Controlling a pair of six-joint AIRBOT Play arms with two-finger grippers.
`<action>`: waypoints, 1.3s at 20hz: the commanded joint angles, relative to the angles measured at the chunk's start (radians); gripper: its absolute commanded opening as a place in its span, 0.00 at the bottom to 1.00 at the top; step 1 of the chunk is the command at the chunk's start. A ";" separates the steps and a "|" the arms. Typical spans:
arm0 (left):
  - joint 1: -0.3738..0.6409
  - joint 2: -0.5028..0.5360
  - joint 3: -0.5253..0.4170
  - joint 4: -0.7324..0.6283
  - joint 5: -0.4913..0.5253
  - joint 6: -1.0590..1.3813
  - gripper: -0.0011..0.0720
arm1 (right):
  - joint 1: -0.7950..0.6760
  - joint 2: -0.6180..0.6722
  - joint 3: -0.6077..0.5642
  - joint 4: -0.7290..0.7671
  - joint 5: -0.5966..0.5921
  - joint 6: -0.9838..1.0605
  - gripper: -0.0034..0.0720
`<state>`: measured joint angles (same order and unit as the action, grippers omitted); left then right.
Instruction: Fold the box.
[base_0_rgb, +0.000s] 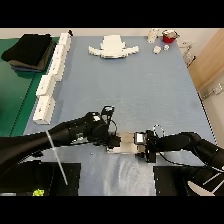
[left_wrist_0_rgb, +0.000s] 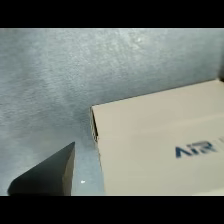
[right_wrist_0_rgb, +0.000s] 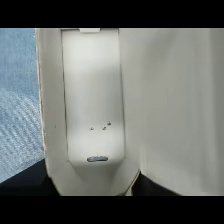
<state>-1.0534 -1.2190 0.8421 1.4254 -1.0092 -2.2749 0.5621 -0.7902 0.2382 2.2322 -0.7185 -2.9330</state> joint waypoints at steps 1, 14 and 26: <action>-0.050 -0.092 0.082 0.093 -0.083 -0.083 0.52 | 0.000 0.000 0.000 0.000 0.000 0.000 0.79; -0.106 -0.182 0.153 0.162 -0.117 -0.158 0.03 | 0.000 0.000 0.000 0.000 0.000 0.000 0.79; -0.126 -0.182 0.153 0.069 -0.106 -0.149 0.04 | 0.000 0.000 0.000 0.000 0.000 0.000 0.79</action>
<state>-1.1721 -1.4014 0.9939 1.5211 -1.1305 -2.4241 0.5617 -0.7898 0.2382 2.2318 -0.7193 -2.9330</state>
